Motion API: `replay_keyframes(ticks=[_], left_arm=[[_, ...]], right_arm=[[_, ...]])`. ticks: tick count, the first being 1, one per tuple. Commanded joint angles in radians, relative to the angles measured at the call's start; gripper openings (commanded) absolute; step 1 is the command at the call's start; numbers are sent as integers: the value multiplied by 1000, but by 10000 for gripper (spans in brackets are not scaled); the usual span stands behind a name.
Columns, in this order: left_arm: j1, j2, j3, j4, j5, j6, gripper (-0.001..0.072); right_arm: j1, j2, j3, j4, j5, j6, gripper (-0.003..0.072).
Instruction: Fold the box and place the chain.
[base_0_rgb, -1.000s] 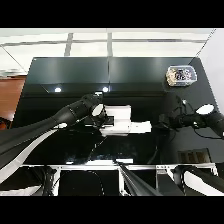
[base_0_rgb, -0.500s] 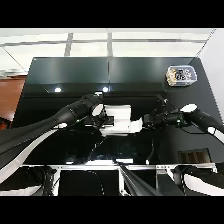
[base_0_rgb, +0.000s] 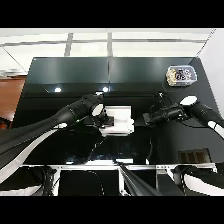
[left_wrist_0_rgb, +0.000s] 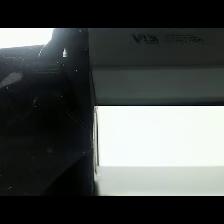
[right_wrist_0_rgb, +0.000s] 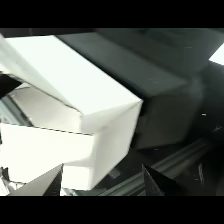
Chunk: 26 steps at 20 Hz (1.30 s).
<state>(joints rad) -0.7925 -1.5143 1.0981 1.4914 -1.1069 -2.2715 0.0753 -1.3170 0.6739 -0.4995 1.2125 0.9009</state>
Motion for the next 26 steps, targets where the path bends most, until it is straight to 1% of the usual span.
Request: replay_keyframes(ticks=[1, 4, 6, 8, 11, 12, 14, 17, 20, 25, 26], left_arm=[[1, 0, 1, 0, 1, 3, 26], [1, 0, 1, 0, 1, 3, 26], [1, 0, 1, 0, 1, 3, 26], [1, 0, 1, 0, 0, 3, 26], [1, 0, 1, 0, 3, 3, 26], [1, 0, 1, 0, 3, 3, 27], [1, 0, 1, 0, 3, 2, 26], [1, 0, 1, 0, 2, 3, 26], [1, 0, 1, 0, 2, 3, 26], [1, 0, 1, 0, 2, 3, 26], [1, 0, 1, 0, 3, 3, 26]], right_arm=[[21, -1, 13, 9, 25, 11, 558], [81, -1, 18, 8, -17, 24, 549], [130, -1, 35, 8, -82, 39, 428], [173, -1, 63, -11, -124, 104, 428], [228, -1, 111, -138, -148, 235, 428], [245, -1, 120, -161, -154, 247, 428], [279, -1, 122, -179, -187, 287, 428], [333, -1, 122, -248, -270, 400, 427], [386, -1, 143, -371, -309, 575, 426], [505, -3, 225, -688, -283, 914, 425], [527, -5, 241, -740, -264, 967, 364]])
